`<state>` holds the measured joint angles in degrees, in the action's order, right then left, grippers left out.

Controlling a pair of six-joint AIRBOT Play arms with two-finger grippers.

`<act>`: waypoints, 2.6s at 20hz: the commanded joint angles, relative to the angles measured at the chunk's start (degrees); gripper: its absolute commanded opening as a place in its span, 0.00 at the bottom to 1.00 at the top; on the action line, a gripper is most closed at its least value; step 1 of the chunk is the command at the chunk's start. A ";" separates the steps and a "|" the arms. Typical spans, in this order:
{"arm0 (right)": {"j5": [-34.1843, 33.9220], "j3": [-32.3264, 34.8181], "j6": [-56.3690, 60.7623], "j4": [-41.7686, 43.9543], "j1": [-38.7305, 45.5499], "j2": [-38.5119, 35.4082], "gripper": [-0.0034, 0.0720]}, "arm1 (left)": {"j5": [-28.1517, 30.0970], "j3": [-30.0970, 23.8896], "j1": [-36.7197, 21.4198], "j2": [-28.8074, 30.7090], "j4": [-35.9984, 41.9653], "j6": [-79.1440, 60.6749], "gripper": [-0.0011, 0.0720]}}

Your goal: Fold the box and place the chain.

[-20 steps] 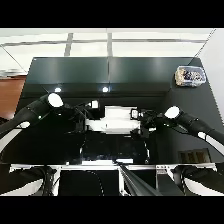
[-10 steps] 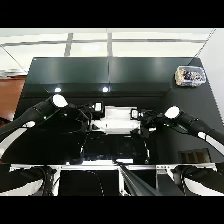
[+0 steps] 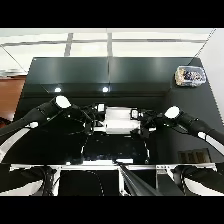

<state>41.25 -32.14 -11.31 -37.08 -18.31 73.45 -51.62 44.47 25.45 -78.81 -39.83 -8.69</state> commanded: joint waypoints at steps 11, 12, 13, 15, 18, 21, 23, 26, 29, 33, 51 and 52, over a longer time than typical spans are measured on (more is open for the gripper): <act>-0.20 0.02 0.20 0.04 -0.02 0.02 0.60 | 3.17 0.00 1.70 -2.89 10.54 -0.09 0.21; -0.20 0.02 0.20 0.07 -0.02 0.02 0.60 | 3.15 0.00 1.70 -2.89 10.54 -0.09 0.21; -0.20 0.02 0.20 0.07 -0.02 0.02 0.60 | 3.21 0.00 1.70 -2.89 10.54 -0.09 0.21; -0.24 0.02 0.20 0.07 -0.02 0.02 0.60 | 3.34 0.00 1.70 -2.93 10.51 -0.09 0.21; -0.31 0.02 0.22 0.13 -0.02 0.02 0.60 | 2.93 0.00 1.77 -3.32 10.56 0.35 0.21; -0.42 0.02 0.35 0.15 -0.02 0.02 0.60 | 3.02 0.00 1.77 -3.74 10.54 0.33 0.45; -0.42 0.02 0.33 0.17 -0.02 0.02 0.60 | 3.04 0.00 1.77 -3.74 10.54 0.31 0.53; -0.42 0.02 0.35 0.15 -0.02 0.02 0.60 | 3.50 0.07 1.84 -3.74 10.54 0.00 0.28; -0.42 0.02 0.35 0.17 -0.02 0.02 0.60 | 3.17 0.07 2.08 -3.61 10.32 0.15 0.31; -0.42 0.02 0.35 0.17 -0.02 0.02 0.60 | 1.05 0.04 -1.11 3.52 3.06 22.12 0.05; -0.42 0.02 0.35 0.15 -0.02 0.02 0.60 | -16.94 -4.94 -32.04 -8.83 6.29 74.66 0.05; -0.42 0.02 0.35 0.15 -0.02 0.02 0.60 | -15.74 -4.87 -29.73 -9.68 6.43 74.66 0.05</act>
<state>40.84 -32.14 -10.98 -36.95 -18.31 73.45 -68.62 39.64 -8.27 -85.17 -35.24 65.65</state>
